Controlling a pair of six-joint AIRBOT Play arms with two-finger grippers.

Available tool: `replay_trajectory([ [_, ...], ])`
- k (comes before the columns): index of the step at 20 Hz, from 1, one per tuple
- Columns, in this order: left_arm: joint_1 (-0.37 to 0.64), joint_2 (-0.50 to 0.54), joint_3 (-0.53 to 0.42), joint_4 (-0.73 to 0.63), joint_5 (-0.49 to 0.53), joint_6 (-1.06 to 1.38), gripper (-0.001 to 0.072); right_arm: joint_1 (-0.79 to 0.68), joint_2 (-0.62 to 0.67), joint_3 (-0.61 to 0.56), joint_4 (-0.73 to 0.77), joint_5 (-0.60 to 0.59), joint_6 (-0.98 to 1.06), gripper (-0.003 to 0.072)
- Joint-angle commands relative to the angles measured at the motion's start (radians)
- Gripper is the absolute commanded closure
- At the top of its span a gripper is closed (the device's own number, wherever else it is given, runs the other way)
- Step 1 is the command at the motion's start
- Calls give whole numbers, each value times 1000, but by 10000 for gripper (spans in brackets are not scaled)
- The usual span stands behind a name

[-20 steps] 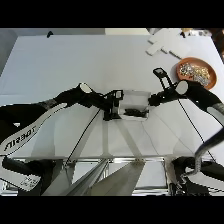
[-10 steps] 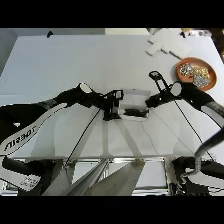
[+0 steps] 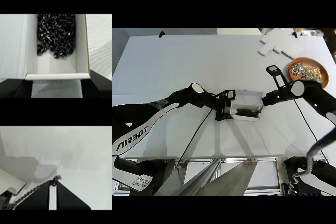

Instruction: Fold the box and place the chain.

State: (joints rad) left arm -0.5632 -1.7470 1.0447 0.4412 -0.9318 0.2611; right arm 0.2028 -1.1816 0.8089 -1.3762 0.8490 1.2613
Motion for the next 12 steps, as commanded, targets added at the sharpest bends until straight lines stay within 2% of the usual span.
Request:
replay_trajectory([
  [1, 1, 1, 0, 0, 0, 0, 577, 1, 146, 0, 13, 93, 21, 673],
  [4, 1, 1, 0, 0, 0, 0, 577, 1, 288, 0, 76, 135, -14, 673],
  [7, 1, 1, 0, 0, 0, 0, 577, 1, 380, 0, 278, 134, -103, 673],
  [10, 1, 1, 0, 0, 0, 0, 577, 2, 388, 0, 467, 122, -199, 673],
  [12, 1, 1, 0, 0, 0, 0, 577, 2, 373, -2, 483, 84, -211, 672],
])
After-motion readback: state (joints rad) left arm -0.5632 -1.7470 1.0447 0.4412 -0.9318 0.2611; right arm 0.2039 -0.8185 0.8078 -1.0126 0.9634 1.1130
